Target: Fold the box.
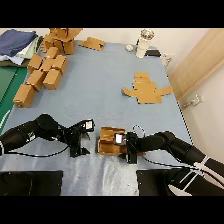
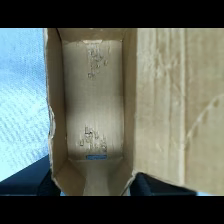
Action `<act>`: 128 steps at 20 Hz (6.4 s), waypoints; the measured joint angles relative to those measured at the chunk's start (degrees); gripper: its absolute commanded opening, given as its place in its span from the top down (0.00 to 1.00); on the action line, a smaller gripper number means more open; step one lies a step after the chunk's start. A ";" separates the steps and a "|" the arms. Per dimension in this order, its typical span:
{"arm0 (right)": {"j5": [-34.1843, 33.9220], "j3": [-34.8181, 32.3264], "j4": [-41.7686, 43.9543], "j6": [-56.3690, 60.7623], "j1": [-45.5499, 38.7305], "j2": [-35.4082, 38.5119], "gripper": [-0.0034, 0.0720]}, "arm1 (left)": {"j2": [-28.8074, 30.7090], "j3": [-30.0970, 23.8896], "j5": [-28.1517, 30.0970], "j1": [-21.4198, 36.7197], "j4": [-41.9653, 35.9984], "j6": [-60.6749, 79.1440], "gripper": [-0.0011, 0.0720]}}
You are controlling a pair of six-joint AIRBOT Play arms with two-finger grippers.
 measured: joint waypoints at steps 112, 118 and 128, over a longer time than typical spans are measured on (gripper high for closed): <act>-20.20 4.48 -9.62 50.40 -3.28 22.58 0.01 | -6.56 0.57 12.83 -12.96 -11.19 13.09 0.56; -17.05 4.66 2.40 72.39 -3.26 27.26 0.01 | -6.56 0.57 12.81 -12.96 -11.19 13.11 0.56; -3.89 6.27 7.37 95.03 -3.23 19.47 0.95 | -6.56 0.57 12.79 -12.96 -11.17 13.14 0.56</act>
